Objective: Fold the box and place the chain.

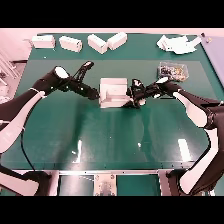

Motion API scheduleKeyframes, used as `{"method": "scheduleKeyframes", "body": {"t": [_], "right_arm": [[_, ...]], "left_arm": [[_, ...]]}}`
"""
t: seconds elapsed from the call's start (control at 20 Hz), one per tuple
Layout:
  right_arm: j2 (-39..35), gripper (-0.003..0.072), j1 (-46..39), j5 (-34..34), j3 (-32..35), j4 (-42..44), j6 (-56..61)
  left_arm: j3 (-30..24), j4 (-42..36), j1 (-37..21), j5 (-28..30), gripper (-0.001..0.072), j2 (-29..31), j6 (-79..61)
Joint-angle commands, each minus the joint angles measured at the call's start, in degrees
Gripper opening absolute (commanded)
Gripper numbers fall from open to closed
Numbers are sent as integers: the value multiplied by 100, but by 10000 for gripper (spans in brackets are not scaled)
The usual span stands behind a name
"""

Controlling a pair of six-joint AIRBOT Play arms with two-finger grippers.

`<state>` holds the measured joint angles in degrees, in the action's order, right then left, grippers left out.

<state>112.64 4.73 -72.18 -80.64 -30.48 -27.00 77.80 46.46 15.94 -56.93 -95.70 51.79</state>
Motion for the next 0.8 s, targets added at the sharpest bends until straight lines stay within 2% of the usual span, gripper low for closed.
{"method": "scheduleKeyframes", "body": {"t": [0.0,0.1,0.15,0.2,0.25,0.6,0.75], "right_arm": [[-2,335,4,-9,0,0,-4],[-2,335,4,-9,0,0,-4],[-2,335,4,-9,0,-2,-4],[-2,335,4,-9,0,0,-4],[-2,335,4,-9,0,0,-4],[-2,335,4,-9,0,0,-4],[-2,335,4,-9,0,0,-4]], "left_arm": [[-2,-308,-11,-111,300,2,28],[-2,-472,9,-98,301,2,31],[-15,-455,31,-111,360,-13,52],[-13,-422,31,-138,560,-39,229],[-13,-415,31,-116,613,-48,531],[-13,-393,33,-111,607,-44,973],[-13,-400,94,90,606,-44,1318]]}}
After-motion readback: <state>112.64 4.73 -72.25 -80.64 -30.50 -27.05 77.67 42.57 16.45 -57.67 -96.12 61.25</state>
